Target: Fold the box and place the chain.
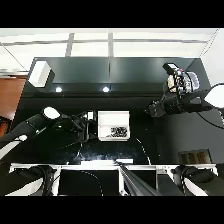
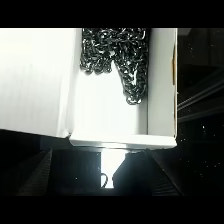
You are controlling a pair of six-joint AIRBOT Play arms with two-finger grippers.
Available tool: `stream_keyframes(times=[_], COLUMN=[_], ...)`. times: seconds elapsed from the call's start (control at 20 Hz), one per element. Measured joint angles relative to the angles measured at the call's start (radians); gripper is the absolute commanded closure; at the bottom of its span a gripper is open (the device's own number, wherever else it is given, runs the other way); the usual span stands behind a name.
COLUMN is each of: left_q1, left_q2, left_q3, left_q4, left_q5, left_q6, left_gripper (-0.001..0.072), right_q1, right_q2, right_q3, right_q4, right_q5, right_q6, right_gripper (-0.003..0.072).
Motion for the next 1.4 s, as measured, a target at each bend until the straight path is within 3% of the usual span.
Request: stream_keyframes(times=[0.45,1.15,1.2,1.3,1.35,1.4], left_q1=[-0.012,-0.059,-0.061,-0.063,-0.064,-0.064], left_q2=[-0.005,-0.005,-0.005,-0.005,-0.005,-0.005], left_q3=[-0.016,-0.02,-0.02,-0.02,-0.02,-0.02], left_q4=[0.015,-0.031,-0.034,-0.035,-0.037,-0.037], left_q5=[-0.021,0.04,0.043,0.044,0.045,0.046], left_q6=[0.021,-0.002,-0.003,-0.003,-0.003,-0.003], left_gripper=[-0.0003,0.0,0.0019,0.0276,0.0317,0.0317], right_q1=[0.0,0.0,0.0,0.0,0.0,0.0], right_q2=[0.0,0.0,0.0,0.0,0.0,0.0], right_q3=[0.0,0.0,0.0,-0.001,-0.001,-0.003], right_q4=[-0.001,0.0,0.0,-0.001,-0.006,-0.011], right_q5=[-0.005,-0.011,-0.011,-0.014,-0.018,-0.025], right_q6=[0.0,0.004,0.004,0.004,0.003,0.003], right_gripper=[0.039,0.039,0.0391,0.039,0.0388,0.0184])
